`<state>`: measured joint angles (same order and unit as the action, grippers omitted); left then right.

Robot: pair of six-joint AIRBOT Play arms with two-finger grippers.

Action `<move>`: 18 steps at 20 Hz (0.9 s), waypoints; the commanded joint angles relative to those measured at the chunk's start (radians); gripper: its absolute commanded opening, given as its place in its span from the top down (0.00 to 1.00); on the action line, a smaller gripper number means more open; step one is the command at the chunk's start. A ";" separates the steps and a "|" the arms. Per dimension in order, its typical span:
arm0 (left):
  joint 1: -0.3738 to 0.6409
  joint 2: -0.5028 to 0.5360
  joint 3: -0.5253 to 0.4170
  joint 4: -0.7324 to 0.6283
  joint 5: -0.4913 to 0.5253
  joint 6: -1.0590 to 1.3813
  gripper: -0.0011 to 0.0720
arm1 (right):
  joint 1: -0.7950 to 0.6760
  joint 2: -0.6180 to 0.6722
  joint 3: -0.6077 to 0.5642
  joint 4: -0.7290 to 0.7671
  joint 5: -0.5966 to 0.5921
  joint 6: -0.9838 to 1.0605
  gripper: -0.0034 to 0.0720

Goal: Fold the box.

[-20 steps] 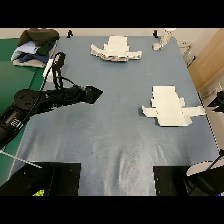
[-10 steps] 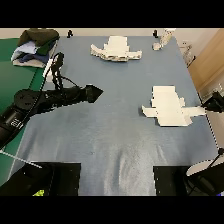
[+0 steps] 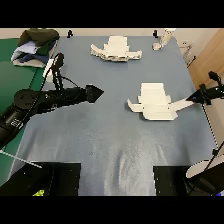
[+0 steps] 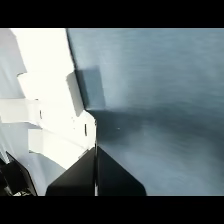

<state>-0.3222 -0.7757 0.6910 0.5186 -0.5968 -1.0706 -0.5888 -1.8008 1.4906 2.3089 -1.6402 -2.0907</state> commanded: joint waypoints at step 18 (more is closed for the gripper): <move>0.384 -0.002 0.019 0.058 -0.558 -0.052 0.17 | 0.510 0.773 -0.966 -0.041 0.394 0.348 0.64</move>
<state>0.0551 -0.7776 0.7097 0.5682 -1.1286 -1.1255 -0.0925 -1.0325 0.5690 2.2929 -1.2518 -1.7691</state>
